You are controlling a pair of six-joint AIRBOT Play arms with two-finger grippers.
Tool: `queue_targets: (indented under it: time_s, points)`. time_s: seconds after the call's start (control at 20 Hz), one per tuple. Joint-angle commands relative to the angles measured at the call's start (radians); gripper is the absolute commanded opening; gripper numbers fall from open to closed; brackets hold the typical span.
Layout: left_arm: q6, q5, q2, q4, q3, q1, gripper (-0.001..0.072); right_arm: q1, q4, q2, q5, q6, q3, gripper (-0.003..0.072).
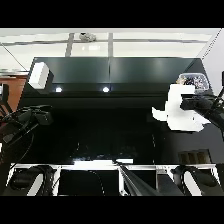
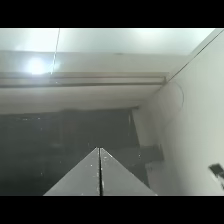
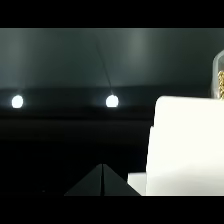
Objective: Fold the box and place the chain.
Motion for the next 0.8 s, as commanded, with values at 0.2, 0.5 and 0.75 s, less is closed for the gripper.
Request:
queue_targets:
  time_s: [0.2, 0.5, 0.75]
  points:
    - [-0.004, 0.292, -0.157, 0.000, 0.000, -0.003, 0.0716, -0.008, -0.030, -0.192, -0.317, 0.016, 0.014, 0.0720]
    - [-0.003, 0.189, -0.275, -0.003, 0.001, -0.004, 0.0711, -0.449, -0.286, -0.529, -0.008, 0.303, 0.376, 0.0720]
    - [-0.004, 0.143, -0.274, -0.019, 0.001, -0.016, 0.0708, -0.830, -0.418, -0.747, 0.441, 0.406, 0.547, 0.0720]
